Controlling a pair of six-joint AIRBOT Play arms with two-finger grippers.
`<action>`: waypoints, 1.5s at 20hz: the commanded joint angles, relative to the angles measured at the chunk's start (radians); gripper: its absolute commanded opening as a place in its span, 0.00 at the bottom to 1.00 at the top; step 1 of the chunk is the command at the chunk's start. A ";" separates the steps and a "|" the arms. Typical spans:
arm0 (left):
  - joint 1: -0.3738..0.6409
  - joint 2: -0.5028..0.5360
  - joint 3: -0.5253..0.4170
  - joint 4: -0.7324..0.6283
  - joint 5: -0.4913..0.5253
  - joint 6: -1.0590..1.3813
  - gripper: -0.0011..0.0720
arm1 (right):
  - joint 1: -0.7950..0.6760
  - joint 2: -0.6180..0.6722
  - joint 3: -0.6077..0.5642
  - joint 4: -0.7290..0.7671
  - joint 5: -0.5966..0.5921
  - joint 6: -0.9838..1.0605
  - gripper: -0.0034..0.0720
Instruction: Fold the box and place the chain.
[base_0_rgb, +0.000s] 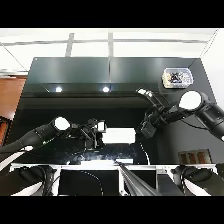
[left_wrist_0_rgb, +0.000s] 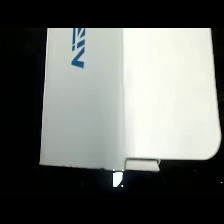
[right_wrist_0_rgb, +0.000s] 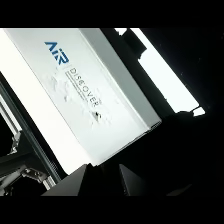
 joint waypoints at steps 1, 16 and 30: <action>0.000 0.000 0.000 -0.001 0.005 -0.002 0.41 | -0.011 0.003 0.031 0.006 -0.022 -0.098 0.36; 0.000 0.000 0.000 -0.001 0.005 -0.002 0.41 | 0.210 -0.011 -0.057 -0.003 -0.291 -0.410 0.91; 0.000 0.000 0.000 -0.001 0.005 -0.002 0.41 | 0.215 -0.030 -0.060 -0.020 -0.272 -0.409 0.35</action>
